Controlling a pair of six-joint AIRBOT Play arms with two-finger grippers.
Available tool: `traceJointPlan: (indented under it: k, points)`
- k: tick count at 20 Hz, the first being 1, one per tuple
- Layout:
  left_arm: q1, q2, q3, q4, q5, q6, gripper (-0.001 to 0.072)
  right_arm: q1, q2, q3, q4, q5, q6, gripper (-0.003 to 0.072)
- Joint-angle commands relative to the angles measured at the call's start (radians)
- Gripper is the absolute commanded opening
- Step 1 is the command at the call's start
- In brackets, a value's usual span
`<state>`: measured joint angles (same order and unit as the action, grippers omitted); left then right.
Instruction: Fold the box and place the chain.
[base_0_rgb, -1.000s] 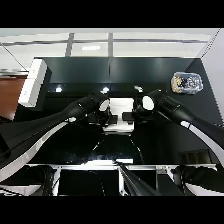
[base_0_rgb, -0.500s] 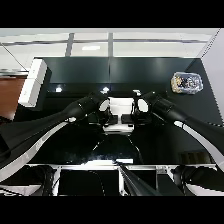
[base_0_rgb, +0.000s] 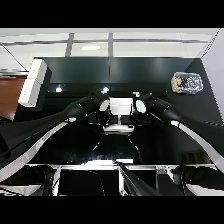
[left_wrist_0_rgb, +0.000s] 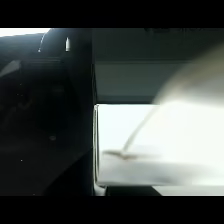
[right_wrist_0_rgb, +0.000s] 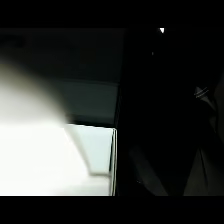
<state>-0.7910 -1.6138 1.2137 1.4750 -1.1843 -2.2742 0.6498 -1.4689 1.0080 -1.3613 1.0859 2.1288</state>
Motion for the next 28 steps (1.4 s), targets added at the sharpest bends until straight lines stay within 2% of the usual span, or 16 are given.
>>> traceJointPlan:
  k: [1, 2, 16, 17, 18, 19, 20, 21, 22, 23, 27, 28]
  points:
    - [0.001, 0.0, 0.0, 0.001, 0.001, 0.0, 0.0034, 0.003, -0.006, 0.001, -0.002, 0.002, 0.011, 0.0095]
    - [0.001, 0.0, 0.0, 0.001, 0.001, 0.0, 0.0034, 0.003, -0.006, 0.001, -0.002, 0.002, 0.011, 0.0023]
    - [0.001, 0.0, 0.0, 0.001, 0.001, 0.0, 0.0033, 0.005, -0.006, 0.001, 0.003, 0.018, 0.011, 0.0025]
    - [0.001, 0.0, 0.0, 0.001, 0.001, 0.0, 0.0033, 0.005, -0.006, 0.001, 0.003, 0.018, 0.011, 0.0046]
    - [0.001, 0.0, 0.0, 0.001, 0.001, 0.0, 0.0034, 0.005, -0.006, 0.001, 0.003, 0.018, 0.012, 0.0145]
    - [0.001, 0.0, 0.0, 0.001, 0.001, 0.0, 0.0034, 0.005, -0.005, 0.001, 0.003, 0.021, 0.015, 0.0208]
    - [0.001, 0.0, 0.0, 0.001, 0.001, 0.0, 0.0034, 0.005, -0.005, 0.001, 0.003, 0.021, 0.014, 0.0212]
    - [0.001, 0.0, 0.0, 0.001, 0.001, 0.0, 0.0034, 0.005, -0.005, 0.001, 0.003, 0.021, 0.014, 0.0203]
    - [0.001, 0.0, 0.0, 0.001, 0.0, 0.0, 0.0034, 0.005, -0.005, 0.001, 0.003, 0.021, 0.014, 0.0055]
    - [0.001, 0.0, 0.0, 0.001, 0.0, 0.0, 0.0034, 0.005, -0.005, 0.001, 0.003, 0.018, 0.014, 0.0023]
    - [0.001, 0.0, 0.0, 0.001, 0.0, 0.0, 0.0033, 0.005, -0.005, 0.001, 0.003, 0.01, 0.014, 0.0024]
    - [0.001, 0.0, 0.0, 0.001, 0.0, 0.0, 0.0034, 0.004, -0.003, 0.001, 0.003, 0.011, 0.014, 0.0053]
